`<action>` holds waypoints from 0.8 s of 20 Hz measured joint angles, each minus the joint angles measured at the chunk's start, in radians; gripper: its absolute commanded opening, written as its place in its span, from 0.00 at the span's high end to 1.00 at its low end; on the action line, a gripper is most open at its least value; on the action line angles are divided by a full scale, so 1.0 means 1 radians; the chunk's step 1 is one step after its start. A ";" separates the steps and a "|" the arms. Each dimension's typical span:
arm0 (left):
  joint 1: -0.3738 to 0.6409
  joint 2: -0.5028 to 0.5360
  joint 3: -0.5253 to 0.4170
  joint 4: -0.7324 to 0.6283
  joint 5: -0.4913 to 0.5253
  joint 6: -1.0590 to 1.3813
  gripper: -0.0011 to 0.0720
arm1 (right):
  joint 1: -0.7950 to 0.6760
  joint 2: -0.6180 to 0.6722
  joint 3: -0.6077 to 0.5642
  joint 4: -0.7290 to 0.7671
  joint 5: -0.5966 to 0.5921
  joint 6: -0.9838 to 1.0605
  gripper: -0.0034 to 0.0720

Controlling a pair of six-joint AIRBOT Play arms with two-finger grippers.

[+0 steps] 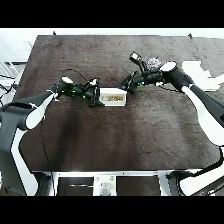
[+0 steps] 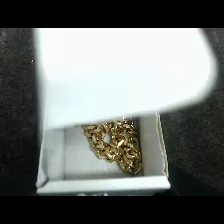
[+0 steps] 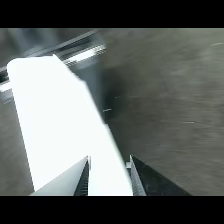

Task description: Fold the box and place the chain.

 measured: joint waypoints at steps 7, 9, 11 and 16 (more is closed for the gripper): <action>0.000 0.000 0.000 0.000 0.000 0.000 0.31 | 0.036 -0.008 0.009 -0.033 0.060 -0.013 0.46; 0.000 0.000 0.000 0.000 0.000 0.000 0.31 | 0.048 -0.008 0.013 -0.038 0.065 -0.023 0.45; 0.000 0.000 0.000 0.000 0.000 0.000 0.31 | 0.061 -0.008 0.018 -0.042 0.066 -0.033 0.45; 0.000 0.000 0.000 0.000 0.000 0.000 0.31 | 0.079 -0.012 0.021 -0.089 0.036 -0.057 0.45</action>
